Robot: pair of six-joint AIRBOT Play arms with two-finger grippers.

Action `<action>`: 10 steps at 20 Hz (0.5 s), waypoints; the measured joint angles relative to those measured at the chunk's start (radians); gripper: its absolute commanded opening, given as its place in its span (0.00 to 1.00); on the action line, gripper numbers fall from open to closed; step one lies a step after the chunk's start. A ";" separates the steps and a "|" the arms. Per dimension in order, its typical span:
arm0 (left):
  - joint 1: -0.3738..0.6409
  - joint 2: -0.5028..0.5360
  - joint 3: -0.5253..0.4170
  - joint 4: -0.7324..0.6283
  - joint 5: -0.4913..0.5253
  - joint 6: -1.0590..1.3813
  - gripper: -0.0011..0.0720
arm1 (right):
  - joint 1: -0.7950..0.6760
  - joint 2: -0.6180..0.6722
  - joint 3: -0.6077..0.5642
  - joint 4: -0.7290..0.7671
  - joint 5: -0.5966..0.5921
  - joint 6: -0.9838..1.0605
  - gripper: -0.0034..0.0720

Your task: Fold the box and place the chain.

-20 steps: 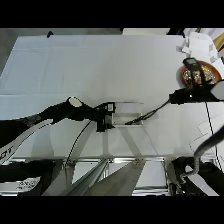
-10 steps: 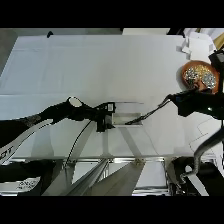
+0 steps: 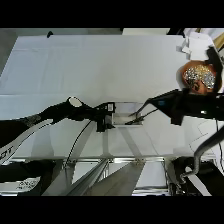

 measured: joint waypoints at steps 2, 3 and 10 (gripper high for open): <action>0.000 0.000 0.000 0.000 0.000 0.000 0.29 | 0.068 -0.066 0.000 0.002 -0.013 -0.021 0.07; 0.000 0.000 0.000 0.000 0.000 0.000 0.29 | 0.099 -0.101 0.000 -0.006 -0.028 -0.029 0.07; 0.000 0.000 0.000 0.000 0.000 0.000 0.29 | 0.186 -0.270 0.000 -0.106 -0.120 -0.047 0.07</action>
